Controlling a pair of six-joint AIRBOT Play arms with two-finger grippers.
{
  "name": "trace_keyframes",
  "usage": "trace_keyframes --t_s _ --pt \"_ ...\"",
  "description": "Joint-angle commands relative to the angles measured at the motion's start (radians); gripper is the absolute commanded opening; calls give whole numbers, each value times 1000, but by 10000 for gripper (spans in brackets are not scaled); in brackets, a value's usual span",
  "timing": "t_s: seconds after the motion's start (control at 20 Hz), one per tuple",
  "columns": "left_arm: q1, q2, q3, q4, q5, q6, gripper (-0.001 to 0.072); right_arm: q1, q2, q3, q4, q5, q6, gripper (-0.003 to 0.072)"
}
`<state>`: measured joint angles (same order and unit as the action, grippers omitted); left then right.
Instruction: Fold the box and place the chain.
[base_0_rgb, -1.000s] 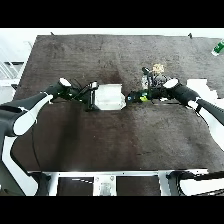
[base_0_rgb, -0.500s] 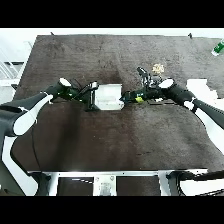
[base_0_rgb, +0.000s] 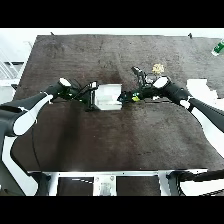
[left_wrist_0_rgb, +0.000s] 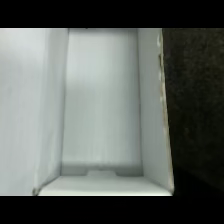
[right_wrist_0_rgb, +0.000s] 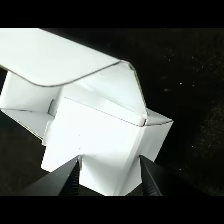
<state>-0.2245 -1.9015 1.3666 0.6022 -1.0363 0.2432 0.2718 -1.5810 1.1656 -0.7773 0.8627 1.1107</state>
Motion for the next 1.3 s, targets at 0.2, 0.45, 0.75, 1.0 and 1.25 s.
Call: trace_keyframes --t_s 0.2,0.45,0.75,1.0,1.25 --pt "0 0 0 0 0 0 537 46 -15 5 -77 -63 61 438" --pt "0 0 0 0 0 0 537 64 -77 58 -182 -52 190 432" --pt "0 0 0 0 0 0 537 90 -113 159 -316 -3 328 433" --pt "0 0 0 0 0 0 537 128 -130 269 -546 108 533 433" --pt "0 0 0 0 0 0 537 177 -232 424 -627 248 652 432"
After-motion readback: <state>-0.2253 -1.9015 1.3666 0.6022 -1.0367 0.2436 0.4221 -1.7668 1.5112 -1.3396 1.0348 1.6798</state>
